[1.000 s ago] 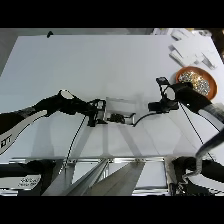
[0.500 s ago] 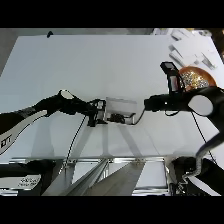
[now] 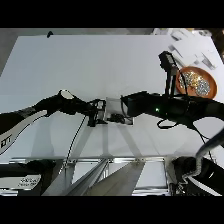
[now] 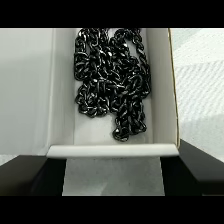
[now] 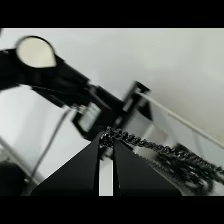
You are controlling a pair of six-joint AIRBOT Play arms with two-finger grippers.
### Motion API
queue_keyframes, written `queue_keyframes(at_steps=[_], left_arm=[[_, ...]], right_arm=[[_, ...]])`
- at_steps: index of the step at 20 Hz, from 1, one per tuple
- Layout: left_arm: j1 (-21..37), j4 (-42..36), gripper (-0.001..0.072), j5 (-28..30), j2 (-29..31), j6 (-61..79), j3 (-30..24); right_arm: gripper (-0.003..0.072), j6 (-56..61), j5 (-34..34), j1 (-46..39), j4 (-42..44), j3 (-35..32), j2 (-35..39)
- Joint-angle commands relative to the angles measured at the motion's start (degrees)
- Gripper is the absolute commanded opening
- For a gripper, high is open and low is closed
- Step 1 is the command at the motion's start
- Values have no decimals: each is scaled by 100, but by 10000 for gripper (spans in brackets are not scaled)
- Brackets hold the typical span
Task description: Fold the box and place the chain.
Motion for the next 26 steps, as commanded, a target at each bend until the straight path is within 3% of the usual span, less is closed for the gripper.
queue_keyframes(at_steps=[1, 8, 15, 16, 18, 19, 21, 23, 26], left_arm=[[4, 4, 33, 2, 0, 2, 4], [4, 4, 33, 2, 0, 2, 4], [4, 4, 33, 2, 0, 2, 4], [4, 2, 33, 2, 0, 2, 4], [4, 2, 33, 2, 0, 2, 4], [4, 2, 33, 0, 0, 2, 4], [4, 4, 33, 2, 0, 2, 4], [4, 4, 33, 2, 0, 2, 4], [4, 2, 33, 2, 0, 2, 4]], right_arm=[[15, 50, -610, 382, 133, 7, -42], [15, 44, -160, 433, 22, 7, -817], [17, 890, 525, 431, -918, 7, -1639], [54, 890, 527, 422, -920, 7, -1648], [272, 876, 675, 249, -791, 79, -1554], [274, 776, 916, 74, -798, 205, -1460], [246, 286, 1482, -380, -817, 531, -1241], [34, -184, 1873, -935, -979, 721, -1034], [16, -219, 2323, -1799, -1825, 723, -1019]])
